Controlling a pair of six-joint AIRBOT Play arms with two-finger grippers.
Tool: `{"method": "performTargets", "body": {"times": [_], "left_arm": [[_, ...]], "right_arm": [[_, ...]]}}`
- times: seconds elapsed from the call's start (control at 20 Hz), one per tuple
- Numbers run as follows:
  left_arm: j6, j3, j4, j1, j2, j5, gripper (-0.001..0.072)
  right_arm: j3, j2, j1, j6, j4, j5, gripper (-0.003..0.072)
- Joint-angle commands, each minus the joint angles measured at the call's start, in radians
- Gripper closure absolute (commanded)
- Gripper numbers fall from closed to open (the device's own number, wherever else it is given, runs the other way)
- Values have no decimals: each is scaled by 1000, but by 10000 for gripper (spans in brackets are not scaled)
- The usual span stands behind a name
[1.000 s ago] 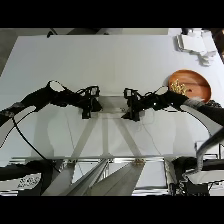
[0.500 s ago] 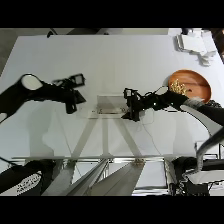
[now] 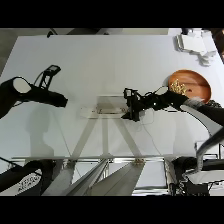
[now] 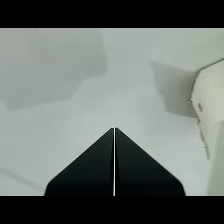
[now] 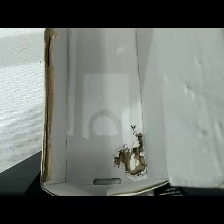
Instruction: Fold the box and place the chain.
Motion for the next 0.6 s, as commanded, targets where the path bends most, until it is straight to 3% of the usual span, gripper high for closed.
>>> {"method": "performTargets", "body": {"times": [0.0, 0.15, 0.55], "left_arm": [[-105, -26, -123, -40, -93, 1, 702], [-105, -26, -189, -101, -156, 47, 702], [-59, -26, -405, -157, -187, 5, 700]], "right_arm": [[0, 0, 1, 0, 0, 0, 127], [0, 0, 1, 0, 0, 0, 127], [0, 0, 1, 0, 0, 0, 127]]}}
